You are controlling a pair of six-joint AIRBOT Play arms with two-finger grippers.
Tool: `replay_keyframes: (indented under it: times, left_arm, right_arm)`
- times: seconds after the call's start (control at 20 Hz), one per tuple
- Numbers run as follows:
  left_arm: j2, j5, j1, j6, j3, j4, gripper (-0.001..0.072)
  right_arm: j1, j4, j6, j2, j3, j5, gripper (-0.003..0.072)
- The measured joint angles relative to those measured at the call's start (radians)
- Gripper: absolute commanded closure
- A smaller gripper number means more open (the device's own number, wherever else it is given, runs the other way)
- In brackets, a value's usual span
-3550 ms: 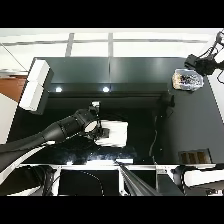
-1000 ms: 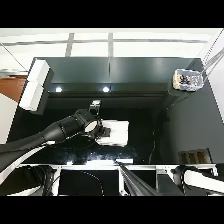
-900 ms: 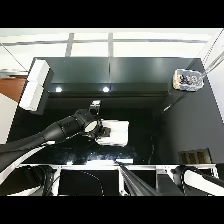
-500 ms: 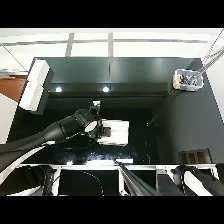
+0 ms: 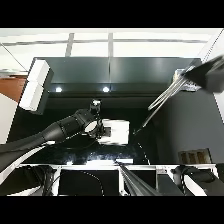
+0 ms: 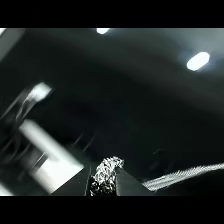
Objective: Fold the box and place the chain.
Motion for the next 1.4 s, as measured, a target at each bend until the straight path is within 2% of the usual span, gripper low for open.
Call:
replay_keyframes:
  times: [0.4,0.85,1.05,1.4]
  left_arm:
    - [0.0,0.0,0.0,0.0,0.0,-0.003,0.0678]
    - [0.0,0.002,0.0,-0.001,0.0,-0.003,0.0678]
    - [0.0,0.002,0.0,-0.001,0.0,-0.003,0.0678]
    - [0.0,0.002,0.0,-0.001,0.0,-0.003,0.0678]
  right_arm:
    - [0.197,0.139,-0.018,0.002,-0.235,-0.048,0.064]
    - [0.351,0.327,-0.045,-0.045,-0.291,-0.196,0.0639]
    - [0.422,0.349,-0.049,-0.103,-0.348,-0.254,0.0638]
    - [0.46,0.281,-0.037,-0.167,-0.524,-0.394,0.0638]
